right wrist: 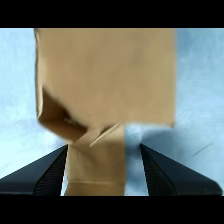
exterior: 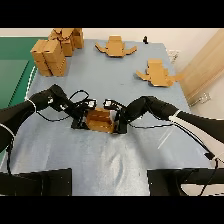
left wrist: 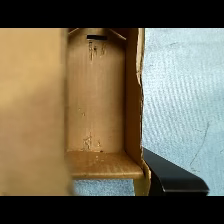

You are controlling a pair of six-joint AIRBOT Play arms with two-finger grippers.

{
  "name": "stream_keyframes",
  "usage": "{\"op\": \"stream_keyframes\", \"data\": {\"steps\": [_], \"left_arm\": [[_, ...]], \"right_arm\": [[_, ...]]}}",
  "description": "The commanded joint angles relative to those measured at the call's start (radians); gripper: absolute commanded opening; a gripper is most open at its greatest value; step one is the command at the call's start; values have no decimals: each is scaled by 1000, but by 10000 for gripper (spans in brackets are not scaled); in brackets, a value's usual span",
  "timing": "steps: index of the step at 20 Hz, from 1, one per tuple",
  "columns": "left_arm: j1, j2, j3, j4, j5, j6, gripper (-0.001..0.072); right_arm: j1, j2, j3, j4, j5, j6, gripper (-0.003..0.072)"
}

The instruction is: Fold the box.

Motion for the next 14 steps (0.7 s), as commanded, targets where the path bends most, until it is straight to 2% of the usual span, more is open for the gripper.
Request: {"op": "stream_keyframes", "data": {"steps": [1,6,9,10,12,14], "left_arm": [[1,0,0,1,14,-16,247],[1,0,0,1,14,-23,248],[1,0,0,1,15,-23,248],[1,0,0,1,15,-23,248],[1,0,0,0,13,-23,248],[1,0,0,-2,12,-23,248]], "right_arm": [[-2,20,0,-18,-59,4,718],[-32,126,0,-30,-59,32,718],[-43,204,0,49,-56,61,708],[-41,229,0,110,-57,61,568],[-25,249,0,258,-52,63,9],[27,229,0,331,11,67,8]]}}
